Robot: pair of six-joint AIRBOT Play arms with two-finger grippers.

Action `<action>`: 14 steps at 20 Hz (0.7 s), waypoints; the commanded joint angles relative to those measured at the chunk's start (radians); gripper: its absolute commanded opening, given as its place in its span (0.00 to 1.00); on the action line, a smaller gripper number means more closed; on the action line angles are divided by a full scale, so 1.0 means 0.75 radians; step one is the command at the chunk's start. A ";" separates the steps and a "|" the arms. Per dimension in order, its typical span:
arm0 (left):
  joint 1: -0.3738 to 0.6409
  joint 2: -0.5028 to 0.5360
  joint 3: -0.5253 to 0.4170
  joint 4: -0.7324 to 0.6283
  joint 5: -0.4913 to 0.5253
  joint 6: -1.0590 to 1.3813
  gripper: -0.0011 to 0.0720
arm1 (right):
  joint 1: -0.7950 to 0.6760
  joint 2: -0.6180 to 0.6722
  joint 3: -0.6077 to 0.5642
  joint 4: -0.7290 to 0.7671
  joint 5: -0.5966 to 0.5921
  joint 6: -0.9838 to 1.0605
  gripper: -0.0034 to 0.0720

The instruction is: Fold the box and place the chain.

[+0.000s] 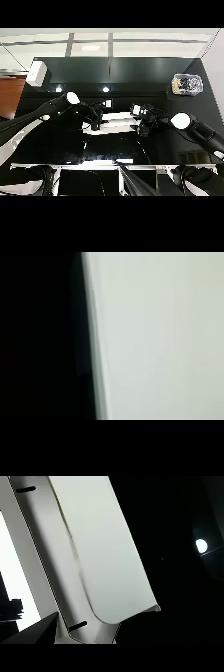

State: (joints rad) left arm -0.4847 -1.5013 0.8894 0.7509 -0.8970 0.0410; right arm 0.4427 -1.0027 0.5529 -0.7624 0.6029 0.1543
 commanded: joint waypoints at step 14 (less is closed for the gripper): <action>-0.001 0.001 -0.001 0.000 -0.001 0.001 0.05 | -0.017 -0.238 0.001 0.229 0.148 -0.457 0.88</action>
State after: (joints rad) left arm -0.4850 -1.5009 0.8890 0.7521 -0.9012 0.0456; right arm 0.4305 -1.1431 0.5537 -0.6075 0.6960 -0.1276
